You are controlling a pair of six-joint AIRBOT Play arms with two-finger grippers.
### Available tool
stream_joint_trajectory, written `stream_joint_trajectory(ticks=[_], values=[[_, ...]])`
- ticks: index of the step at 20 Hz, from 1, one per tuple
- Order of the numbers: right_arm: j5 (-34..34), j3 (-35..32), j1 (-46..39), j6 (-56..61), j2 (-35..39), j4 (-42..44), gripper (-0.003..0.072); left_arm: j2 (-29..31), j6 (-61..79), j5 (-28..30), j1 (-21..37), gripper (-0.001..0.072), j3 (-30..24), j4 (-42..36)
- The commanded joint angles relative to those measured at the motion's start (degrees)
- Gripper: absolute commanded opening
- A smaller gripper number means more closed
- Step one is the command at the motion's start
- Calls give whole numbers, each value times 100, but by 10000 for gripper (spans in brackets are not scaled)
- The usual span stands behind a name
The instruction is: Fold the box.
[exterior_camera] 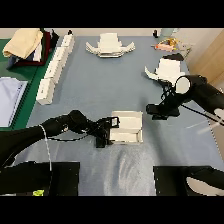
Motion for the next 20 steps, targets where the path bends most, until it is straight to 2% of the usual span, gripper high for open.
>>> stream_joint_trajectory(ticks=[1,5,7,11,14,17,20], values=[[-70,7,-894,-1572,-955,2428,4,-2,0,2,-4,411,2,2],[426,7,-1036,-2660,-1768,4162,4,-2,0,2,-4,411,2,2],[883,7,-975,-2946,-1958,4535,5,-2,0,2,-4,411,2,0],[968,4,-754,-3560,-1698,4328,5,-2,0,2,-4,411,2,0],[824,-79,-393,-3829,-1189,3357,5,-2,0,2,-4,411,2,2],[63,-422,94,-3886,-461,2588,5,-2,0,0,-4,411,2,2],[-769,-914,549,-4166,291,2430,5,-2,0,-2,-4,411,2,2]])
